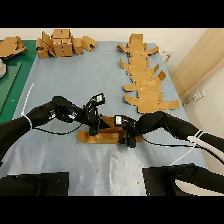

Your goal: Fold the box.

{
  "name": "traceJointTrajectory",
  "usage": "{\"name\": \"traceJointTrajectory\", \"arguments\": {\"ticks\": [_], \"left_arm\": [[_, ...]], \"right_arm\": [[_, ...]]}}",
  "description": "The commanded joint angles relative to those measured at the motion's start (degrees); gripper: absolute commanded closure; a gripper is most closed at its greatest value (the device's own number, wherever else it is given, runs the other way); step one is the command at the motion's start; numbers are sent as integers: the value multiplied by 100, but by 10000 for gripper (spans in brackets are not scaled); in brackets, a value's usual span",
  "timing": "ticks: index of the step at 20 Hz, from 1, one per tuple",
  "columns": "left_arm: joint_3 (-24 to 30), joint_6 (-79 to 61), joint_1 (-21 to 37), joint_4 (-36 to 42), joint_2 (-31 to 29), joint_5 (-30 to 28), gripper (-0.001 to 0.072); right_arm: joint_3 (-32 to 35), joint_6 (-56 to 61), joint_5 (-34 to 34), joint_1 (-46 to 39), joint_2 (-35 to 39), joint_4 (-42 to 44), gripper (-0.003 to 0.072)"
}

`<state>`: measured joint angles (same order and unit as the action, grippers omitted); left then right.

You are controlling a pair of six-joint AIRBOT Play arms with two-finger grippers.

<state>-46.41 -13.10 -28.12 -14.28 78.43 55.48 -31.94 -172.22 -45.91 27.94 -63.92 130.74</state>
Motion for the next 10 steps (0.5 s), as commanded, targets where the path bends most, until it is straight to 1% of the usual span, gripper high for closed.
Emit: {"name": "traceJointTrajectory", "arguments": {"ticks": [1,3,4,6,8,10], "left_arm": [[-4,356,-114,-160,-219,138,698],[15,417,-232,-417,-306,-28,699],[76,417,-278,-422,-306,-116,699],[326,365,-372,-420,-304,-424,698],[551,330,-356,-396,-306,-732,699],[625,321,-275,-393,-306,-859,698]], "right_arm": [[-7,-13,59,271,13,-122,122],[-7,-11,101,321,13,-127,122],[-7,-11,149,321,13,-151,122],[-7,-11,181,319,15,-199,122],[-7,7,186,319,13,-247,122],[-7,197,186,319,15,-509,122]]}}
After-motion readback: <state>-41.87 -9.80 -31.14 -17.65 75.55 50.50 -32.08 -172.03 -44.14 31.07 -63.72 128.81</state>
